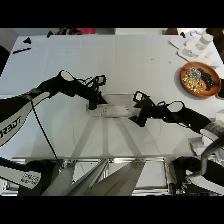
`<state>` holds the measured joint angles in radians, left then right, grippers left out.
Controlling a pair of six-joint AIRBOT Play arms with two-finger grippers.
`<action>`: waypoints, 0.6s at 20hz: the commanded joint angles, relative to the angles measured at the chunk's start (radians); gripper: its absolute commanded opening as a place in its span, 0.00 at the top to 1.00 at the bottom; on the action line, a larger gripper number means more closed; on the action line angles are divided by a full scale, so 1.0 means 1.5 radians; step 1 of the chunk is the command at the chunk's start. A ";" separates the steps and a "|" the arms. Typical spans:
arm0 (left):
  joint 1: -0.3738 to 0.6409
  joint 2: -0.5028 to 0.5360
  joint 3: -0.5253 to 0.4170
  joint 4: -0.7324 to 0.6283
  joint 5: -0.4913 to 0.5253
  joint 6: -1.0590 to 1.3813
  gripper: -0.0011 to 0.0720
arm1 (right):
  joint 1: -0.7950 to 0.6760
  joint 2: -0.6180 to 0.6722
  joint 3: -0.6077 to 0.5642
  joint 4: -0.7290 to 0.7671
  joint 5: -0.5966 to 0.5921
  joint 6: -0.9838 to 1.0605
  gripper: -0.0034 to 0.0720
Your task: Fold the box and place the chain.
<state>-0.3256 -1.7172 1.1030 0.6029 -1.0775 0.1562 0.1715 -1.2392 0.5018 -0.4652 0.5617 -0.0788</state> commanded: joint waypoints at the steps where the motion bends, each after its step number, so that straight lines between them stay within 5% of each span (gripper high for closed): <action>1: 0.000 0.000 0.000 0.000 0.000 0.000 0.98 | -0.001 -0.012 0.017 -0.003 -0.001 -0.036 0.01; 12: 0.000 0.000 0.000 0.000 0.000 0.000 0.98 | -0.081 -0.087 0.106 0.022 0.168 -0.122 0.01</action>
<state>-0.3256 -1.7172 1.1030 0.6029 -1.0771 0.1562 0.0669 -1.3312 0.6270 -0.4515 0.7448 -0.2184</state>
